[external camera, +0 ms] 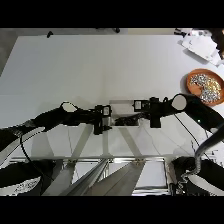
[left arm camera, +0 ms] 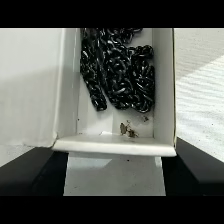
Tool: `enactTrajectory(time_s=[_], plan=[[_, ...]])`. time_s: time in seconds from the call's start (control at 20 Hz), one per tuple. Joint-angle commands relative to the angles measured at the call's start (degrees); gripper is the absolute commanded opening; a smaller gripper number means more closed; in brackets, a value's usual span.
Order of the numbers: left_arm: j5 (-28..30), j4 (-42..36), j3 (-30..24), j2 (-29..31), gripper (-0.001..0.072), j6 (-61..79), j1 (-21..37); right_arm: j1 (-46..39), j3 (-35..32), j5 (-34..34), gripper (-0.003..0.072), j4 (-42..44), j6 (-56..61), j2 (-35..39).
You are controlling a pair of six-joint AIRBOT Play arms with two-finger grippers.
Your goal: Fold the box and place the chain.
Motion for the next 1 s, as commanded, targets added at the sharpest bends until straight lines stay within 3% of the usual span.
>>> enactTrajectory(time_s=[0.0,0.2,0.4,0.7,0.95], plan=[[0.0,0.0,0.0,0.0,0.0319,0.0,0.0,0.0,0.1,-0.3,0.0014,-1.1,9.4,7.9],[-0.1,0.0,0.0,0.0,0.0319,0.0,0.0,1.9,0.1,-0.3,0.0013,-0.7,20.9,15.5],[0.0,0.0,0.0,0.0,0.0319,0.0,0.0,7.3,0.1,-0.8,0.0013,4.2,25.2,16.5],[-0.1,0.0,0.0,0.0,0.0319,0.0,0.0,13.7,0.1,-8.7,0.0013,11.1,31.7,14.1],[-0.1,0.0,0.0,0.0,0.0319,0.0,0.0,13.9,0.1,-9.6,0.0014,11.4,37.4,7.1]])
